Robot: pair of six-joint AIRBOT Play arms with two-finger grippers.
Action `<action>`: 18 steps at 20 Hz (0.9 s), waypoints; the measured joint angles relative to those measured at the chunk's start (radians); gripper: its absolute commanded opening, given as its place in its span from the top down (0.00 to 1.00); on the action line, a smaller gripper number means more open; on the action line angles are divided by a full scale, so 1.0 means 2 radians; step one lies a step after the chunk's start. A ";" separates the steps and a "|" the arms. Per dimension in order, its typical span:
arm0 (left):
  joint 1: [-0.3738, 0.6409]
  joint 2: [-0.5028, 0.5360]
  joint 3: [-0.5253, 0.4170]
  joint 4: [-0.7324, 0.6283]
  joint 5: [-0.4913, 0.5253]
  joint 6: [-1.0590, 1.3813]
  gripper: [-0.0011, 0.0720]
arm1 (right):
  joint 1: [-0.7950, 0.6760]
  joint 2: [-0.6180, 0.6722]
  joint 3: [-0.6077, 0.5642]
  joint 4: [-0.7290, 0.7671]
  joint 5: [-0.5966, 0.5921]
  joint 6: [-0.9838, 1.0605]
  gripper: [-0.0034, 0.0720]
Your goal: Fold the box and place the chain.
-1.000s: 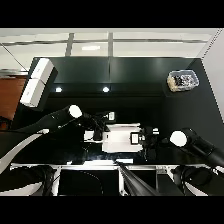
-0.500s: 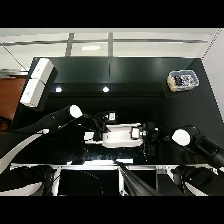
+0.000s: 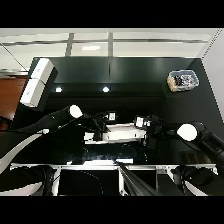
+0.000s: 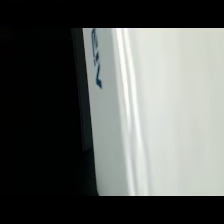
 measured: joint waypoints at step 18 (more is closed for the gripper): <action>0.000 0.000 0.000 0.000 0.000 0.000 0.95 | -0.052 -0.026 -0.025 -0.038 0.093 0.000 0.03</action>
